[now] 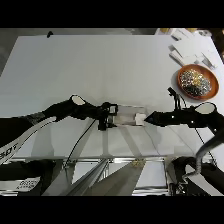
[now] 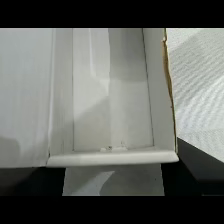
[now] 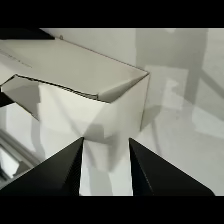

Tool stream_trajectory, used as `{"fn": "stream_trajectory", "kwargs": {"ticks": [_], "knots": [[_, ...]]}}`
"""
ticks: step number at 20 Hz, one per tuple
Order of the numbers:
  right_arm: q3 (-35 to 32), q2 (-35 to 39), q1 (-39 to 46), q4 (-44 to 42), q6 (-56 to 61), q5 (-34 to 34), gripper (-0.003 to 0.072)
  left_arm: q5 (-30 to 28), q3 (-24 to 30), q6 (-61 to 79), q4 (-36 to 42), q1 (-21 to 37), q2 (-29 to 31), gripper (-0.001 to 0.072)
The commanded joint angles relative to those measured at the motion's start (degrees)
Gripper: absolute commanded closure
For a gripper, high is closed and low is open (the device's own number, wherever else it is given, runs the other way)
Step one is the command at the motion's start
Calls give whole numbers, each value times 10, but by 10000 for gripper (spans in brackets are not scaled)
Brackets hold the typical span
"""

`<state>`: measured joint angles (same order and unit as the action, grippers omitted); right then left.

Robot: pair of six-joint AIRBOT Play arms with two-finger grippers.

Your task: Fold the box and place the chain.

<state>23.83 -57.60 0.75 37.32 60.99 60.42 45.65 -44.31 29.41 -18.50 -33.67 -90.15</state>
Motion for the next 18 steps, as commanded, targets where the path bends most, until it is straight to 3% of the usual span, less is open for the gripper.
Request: {"fn": "stream_trajectory", "kwargs": {"ticks": [1,4,12,15,18], "knots": [[1,1,-48,0,16,-53,359,0,0,0,0,0,0,457],[18,1,-94,44,98,-87,384,0,0,0,0,0,0,457],[106,-6,-221,303,443,-100,424,0,0,0,0,0,0,457],[118,-21,-266,331,498,-103,472,0,0,0,0,0,0,457],[144,-57,-302,348,534,-86,472,0,0,0,0,0,0,457]]}}
